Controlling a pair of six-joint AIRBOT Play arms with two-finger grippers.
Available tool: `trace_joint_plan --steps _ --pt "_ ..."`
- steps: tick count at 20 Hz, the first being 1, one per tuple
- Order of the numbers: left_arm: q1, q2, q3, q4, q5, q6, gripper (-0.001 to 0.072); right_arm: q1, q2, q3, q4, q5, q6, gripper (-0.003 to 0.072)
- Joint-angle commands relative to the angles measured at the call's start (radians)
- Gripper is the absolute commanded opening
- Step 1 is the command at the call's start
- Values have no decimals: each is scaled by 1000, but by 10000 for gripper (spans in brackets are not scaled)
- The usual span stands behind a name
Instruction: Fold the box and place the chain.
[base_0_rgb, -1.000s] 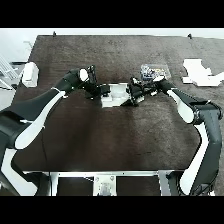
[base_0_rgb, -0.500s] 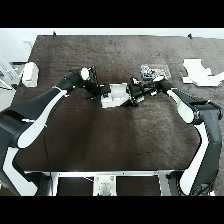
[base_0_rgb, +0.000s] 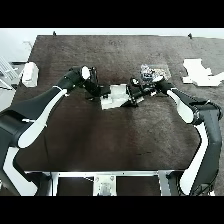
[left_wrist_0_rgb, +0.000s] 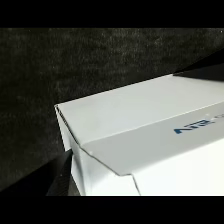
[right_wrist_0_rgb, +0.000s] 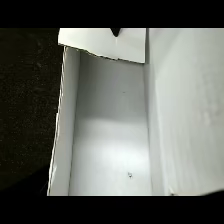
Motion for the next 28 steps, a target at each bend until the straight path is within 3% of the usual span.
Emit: trace_joint_plan --steps 1,3,4,9,20,28 --pt "2 1 2 14 71 27 450 -1 0 0 2 -5 0 505" --pt "2 1 2 13 87 38 455 -1 0 0 2 -5 0 506" --pt "2 1 2 10 96 56 542 -1 0 0 2 -5 0 506" --pt "2 5 3 -13 108 87 541 -1 0 0 2 -5 0 505" --pt "2 7 2 -28 -17 73 538 -1 0 0 2 -5 0 505" --pt "1 1 2 46 -51 -24 538 -1 0 0 2 -5 0 506"
